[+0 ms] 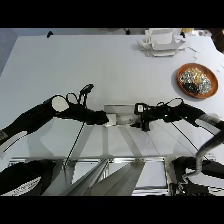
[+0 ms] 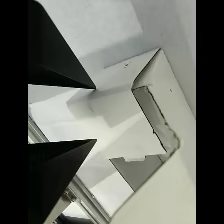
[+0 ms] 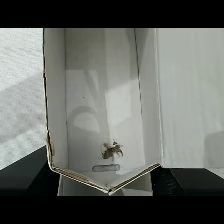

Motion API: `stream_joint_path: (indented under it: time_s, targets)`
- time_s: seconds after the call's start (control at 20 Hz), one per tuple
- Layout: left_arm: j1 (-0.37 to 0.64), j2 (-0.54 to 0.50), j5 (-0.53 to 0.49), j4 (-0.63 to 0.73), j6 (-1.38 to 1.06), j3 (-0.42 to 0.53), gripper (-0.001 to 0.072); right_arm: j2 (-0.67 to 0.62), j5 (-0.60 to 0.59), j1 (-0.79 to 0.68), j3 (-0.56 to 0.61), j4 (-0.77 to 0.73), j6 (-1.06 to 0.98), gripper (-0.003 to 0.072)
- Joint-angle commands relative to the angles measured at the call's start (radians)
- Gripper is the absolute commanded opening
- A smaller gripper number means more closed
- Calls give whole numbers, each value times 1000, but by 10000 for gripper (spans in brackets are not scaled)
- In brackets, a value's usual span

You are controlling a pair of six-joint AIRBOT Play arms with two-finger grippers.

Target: Fold the box and place the chain.

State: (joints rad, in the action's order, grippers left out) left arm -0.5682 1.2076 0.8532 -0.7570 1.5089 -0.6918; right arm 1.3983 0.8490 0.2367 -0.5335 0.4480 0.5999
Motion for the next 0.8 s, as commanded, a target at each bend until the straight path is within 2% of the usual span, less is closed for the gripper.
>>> stream_joint_path:
  time_s: [0.0, 0.15, 0.5, 0.75]
  targets:
    - [-33, 8, -27, -108, 145, -26, 351, 0, 0, 0, -1, 0, 0, 367]
    - [-82, 37, -24, -226, 297, -67, 351, 0, 0, 0, -1, 0, 0, 367]
    - [-158, 127, 36, -389, 509, -191, 351, 0, 0, 0, -1, 0, 0, 367]
    - [-188, 139, 66, -527, 758, -212, 349, 0, 0, 0, -1, 0, 0, 367]
